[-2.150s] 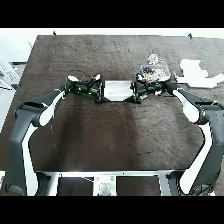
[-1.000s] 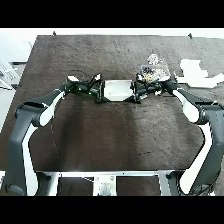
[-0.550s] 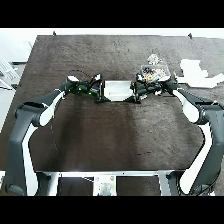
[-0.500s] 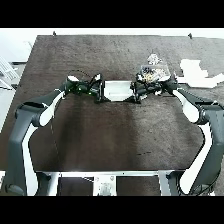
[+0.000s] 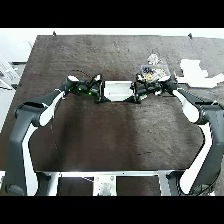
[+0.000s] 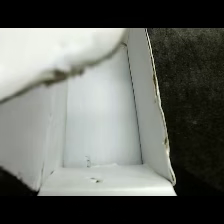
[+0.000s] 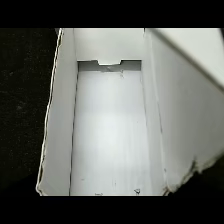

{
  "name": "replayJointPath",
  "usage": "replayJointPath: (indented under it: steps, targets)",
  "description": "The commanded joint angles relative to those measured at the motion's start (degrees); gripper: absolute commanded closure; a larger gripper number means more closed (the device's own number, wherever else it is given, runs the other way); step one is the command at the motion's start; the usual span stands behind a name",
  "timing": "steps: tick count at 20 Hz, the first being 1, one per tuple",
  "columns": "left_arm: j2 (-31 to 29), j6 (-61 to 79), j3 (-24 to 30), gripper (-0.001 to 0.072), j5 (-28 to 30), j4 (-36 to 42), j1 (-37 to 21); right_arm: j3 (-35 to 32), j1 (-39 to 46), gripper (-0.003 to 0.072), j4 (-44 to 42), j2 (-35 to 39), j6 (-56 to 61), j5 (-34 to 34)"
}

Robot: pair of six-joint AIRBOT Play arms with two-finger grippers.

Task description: Fold the box and place the chain.

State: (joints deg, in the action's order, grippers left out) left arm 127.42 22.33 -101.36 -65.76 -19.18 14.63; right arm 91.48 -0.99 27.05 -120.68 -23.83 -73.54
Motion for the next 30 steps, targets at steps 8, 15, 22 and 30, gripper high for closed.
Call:
replayJointPath:
  steps: [8,15,22,30]
  targets:
    - [0.0,0.2,0.0,0.0343,0.4,0.1,0.0,0.0,0.0,0.0103,0.0,0.0,0.0,0.0]
    - [0.0,0.2,0.0,0.0343,0.4,0.1,0.0,0.0,0.0,0.0103,0.0,0.0,0.0,0.0]
    - [0.0,0.2,0.0,0.0343,0.4,0.1,0.0,0.0,-0.1,0.0103,-0.1,0.0,0.0,0.0]
    - [0.0,0.2,0.0,0.0343,0.3,0.3,0.0,0.1,1.1,-0.0008,0.6,1.4,8.1,-5.4]
